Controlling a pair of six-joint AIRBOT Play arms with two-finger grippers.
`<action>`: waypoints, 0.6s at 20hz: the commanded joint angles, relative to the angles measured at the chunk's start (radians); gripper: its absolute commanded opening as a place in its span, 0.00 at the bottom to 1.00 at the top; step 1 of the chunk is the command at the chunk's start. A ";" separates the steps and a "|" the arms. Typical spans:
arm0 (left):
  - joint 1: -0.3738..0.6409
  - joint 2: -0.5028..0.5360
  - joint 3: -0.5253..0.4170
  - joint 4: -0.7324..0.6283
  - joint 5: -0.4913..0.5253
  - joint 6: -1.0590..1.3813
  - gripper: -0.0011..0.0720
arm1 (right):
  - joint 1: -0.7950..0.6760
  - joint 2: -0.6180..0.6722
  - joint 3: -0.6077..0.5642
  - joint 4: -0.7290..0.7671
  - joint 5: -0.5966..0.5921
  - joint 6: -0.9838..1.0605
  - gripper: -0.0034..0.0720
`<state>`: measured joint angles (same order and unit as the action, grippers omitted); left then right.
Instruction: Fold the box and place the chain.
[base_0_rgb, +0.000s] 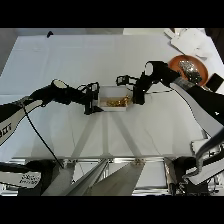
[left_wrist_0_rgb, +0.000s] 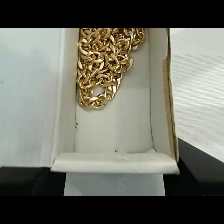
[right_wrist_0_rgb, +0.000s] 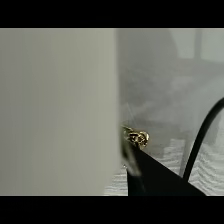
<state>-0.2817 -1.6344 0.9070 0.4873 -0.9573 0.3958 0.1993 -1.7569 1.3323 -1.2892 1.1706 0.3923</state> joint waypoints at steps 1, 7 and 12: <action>0.000 0.000 0.000 0.000 0.000 0.000 0.53 | 0.005 -0.008 -0.027 -0.002 -0.062 0.033 0.20; 0.000 0.000 0.000 0.000 0.000 0.000 0.53 | 0.005 0.041 -0.027 -0.043 -0.061 0.158 0.06; 0.000 0.000 0.000 0.000 0.000 0.000 0.53 | 0.005 0.183 -0.027 -0.026 -0.073 0.161 0.06</action>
